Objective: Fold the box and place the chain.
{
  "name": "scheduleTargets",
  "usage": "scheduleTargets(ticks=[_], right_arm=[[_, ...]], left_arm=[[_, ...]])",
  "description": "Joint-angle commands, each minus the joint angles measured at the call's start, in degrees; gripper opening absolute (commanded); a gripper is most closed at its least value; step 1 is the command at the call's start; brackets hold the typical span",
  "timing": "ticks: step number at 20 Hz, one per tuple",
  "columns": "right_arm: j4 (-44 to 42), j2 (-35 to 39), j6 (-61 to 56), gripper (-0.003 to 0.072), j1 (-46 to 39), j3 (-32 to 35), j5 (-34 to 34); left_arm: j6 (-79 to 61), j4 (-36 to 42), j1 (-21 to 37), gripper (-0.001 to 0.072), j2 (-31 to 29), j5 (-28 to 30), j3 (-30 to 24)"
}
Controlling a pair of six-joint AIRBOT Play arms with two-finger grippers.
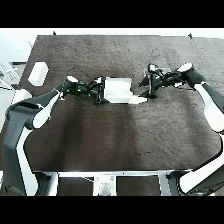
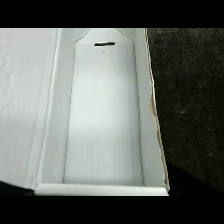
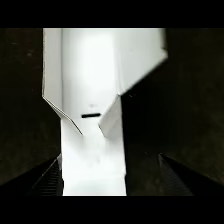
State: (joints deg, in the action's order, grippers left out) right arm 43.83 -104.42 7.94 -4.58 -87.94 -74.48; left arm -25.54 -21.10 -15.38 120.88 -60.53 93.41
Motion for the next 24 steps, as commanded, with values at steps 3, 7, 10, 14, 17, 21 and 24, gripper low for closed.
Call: scheduleTargets(ticks=[3, 7, 10, 14, 17, 21, 24], right_arm=[[-11.3, 4.0, -4.5, 0.016, 0.3, 0.0, -6.2], [-18.8, 3.8, -4.8, 0.0008, 4.3, 1.5, -5.0], [-18.8, 1.4, -6.7, 0.0008, 7.3, 1.9, 1.6], [-19.0, -1.1, -6.7, 0.0007, 8.4, 1.8, 9.6], [-19.2, -2.9, -7.7, 0.0007, 8.3, 1.5, 13.2], [-19.2, -5.1, -8.7, 0.0007, 8.4, -0.5, 13.2], [-19.2, -7.3, -10.8, 0.0007, 8.4, -2.3, 13.2]], left_arm=[[0.0, 0.0, 0.0, 0.029, 0.0, 0.0, 0.1], [0.0, 0.0, 0.0, 0.029, 0.0, 0.0, 0.1], [0.0, 0.1, 0.0, 0.029, 0.0, 0.0, 0.1], [0.0, 0.2, 0.0, 0.029, 0.0, 0.0, 0.1], [0.0, 0.2, 0.0, 0.029, 0.0, 0.0, 0.1], [0.0, 0.2, 0.0, 0.029, 0.0, 0.0, 0.1], [0.0, 0.2, 0.0, 0.029, 0.0, 0.0, 0.1]])
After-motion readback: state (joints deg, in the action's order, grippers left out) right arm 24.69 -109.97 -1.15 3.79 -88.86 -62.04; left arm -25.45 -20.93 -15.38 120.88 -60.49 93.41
